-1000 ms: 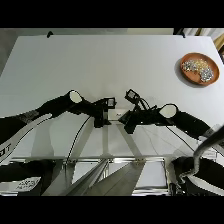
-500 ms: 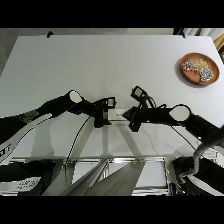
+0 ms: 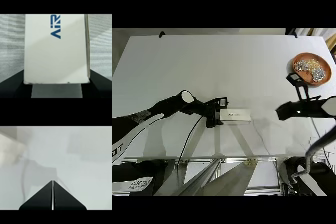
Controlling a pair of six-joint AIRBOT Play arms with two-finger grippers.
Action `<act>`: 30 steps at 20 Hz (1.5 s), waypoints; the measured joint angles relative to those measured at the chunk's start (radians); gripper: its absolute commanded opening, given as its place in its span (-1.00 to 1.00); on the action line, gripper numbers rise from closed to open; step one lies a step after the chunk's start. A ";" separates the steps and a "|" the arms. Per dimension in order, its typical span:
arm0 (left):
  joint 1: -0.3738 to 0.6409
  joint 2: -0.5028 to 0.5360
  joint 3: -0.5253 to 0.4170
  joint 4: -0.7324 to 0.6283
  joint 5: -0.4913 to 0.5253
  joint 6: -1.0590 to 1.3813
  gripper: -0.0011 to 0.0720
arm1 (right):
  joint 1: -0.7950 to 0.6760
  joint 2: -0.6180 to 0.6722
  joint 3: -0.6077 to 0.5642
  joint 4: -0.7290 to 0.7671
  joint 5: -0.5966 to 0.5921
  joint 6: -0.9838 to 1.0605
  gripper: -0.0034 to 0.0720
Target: Fold the box and place the chain.
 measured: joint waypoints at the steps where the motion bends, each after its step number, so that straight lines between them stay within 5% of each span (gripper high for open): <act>1: 0.000 0.000 0.000 0.000 0.000 0.000 -0.94 | -0.047 0.002 0.003 -0.032 0.053 0.019 -0.86; 7: -0.002 0.000 0.000 -0.001 -0.003 0.000 -0.94 | -0.198 0.007 0.009 -0.100 0.217 0.085 -0.86; 16: 0.064 0.123 -0.001 0.016 0.005 -0.114 -0.96 | -0.224 0.007 0.010 -0.026 0.187 0.108 -0.86; 23: 0.370 0.362 0.000 0.217 0.119 -0.490 -0.96 | -0.224 0.007 0.010 -0.016 0.158 0.109 -0.86; 30: 0.780 0.422 -0.052 0.399 0.073 -0.797 -0.96 | -0.224 0.007 0.010 -0.015 0.126 0.107 -0.86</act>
